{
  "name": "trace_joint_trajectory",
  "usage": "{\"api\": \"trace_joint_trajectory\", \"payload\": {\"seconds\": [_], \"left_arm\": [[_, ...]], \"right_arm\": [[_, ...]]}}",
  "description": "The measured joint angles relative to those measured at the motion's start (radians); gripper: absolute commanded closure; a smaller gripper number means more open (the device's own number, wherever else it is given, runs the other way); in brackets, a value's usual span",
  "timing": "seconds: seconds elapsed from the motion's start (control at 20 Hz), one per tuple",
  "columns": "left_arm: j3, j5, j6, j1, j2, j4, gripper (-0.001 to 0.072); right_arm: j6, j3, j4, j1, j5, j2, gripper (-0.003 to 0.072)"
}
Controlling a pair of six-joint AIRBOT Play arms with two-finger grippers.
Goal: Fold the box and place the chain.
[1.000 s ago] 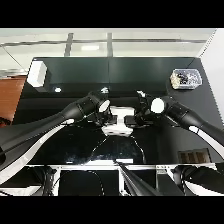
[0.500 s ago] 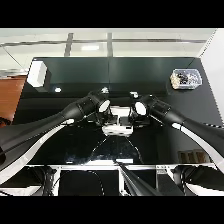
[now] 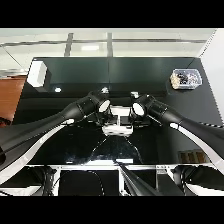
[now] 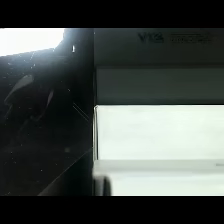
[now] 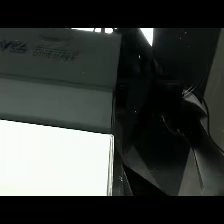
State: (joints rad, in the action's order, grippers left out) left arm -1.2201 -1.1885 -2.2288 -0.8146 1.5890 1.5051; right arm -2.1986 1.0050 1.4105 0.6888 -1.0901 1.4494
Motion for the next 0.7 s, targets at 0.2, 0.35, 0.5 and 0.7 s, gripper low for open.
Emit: {"api": "trace_joint_trajectory", "payload": {"seconds": [0.2, 0.35, 0.5, 0.7], "left_arm": [[0.000, -0.005, -0.005, 0.000, 0.000, -0.003, 0.0682], [0.000, -0.005, -0.004, 0.000, 0.000, -0.003, 0.0682], [0.000, -0.002, 0.002, 0.000, 0.000, 0.001, 0.0682], [0.000, -0.001, 0.001, 0.000, 0.000, 0.001, 0.0682]], "right_arm": [[-0.015, 0.000, -0.006, 0.000, -0.004, 0.003, 0.0669], [-0.013, 0.002, -0.009, 0.000, -0.005, 0.009, 0.0665], [-0.021, -0.001, -0.013, 0.000, -0.010, 0.015, 0.0420], [-0.035, 0.000, -0.019, 0.000, -0.018, 0.013, 0.0421]]}}
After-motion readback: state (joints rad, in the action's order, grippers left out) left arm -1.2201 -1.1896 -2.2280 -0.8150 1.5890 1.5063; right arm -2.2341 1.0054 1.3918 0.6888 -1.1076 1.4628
